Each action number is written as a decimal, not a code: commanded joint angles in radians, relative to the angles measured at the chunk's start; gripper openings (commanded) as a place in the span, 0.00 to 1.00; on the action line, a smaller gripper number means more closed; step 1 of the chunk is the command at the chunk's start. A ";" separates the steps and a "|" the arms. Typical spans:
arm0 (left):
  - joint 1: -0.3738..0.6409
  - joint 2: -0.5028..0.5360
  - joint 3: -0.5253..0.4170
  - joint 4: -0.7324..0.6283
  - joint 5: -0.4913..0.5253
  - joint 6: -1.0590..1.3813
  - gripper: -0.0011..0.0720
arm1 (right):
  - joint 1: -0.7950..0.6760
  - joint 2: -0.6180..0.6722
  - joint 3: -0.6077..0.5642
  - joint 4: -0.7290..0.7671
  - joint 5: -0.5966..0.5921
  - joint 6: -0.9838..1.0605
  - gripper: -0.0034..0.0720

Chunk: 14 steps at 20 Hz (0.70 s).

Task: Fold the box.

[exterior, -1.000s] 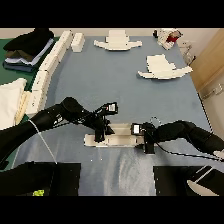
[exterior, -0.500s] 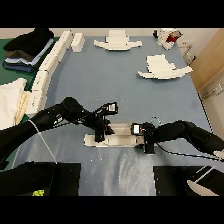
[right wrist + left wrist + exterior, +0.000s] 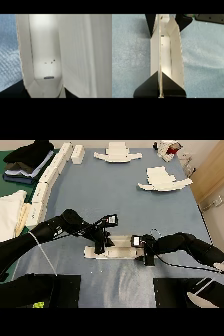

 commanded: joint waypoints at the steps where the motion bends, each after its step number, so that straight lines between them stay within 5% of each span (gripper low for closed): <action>1: 0.000 0.001 0.000 -0.002 0.000 0.000 0.03 | 0.000 -0.001 0.000 0.000 0.000 0.000 0.61; 14: -0.003 0.001 0.000 -0.003 0.000 0.000 0.04 | 0.000 -0.001 0.000 0.000 0.000 0.000 0.61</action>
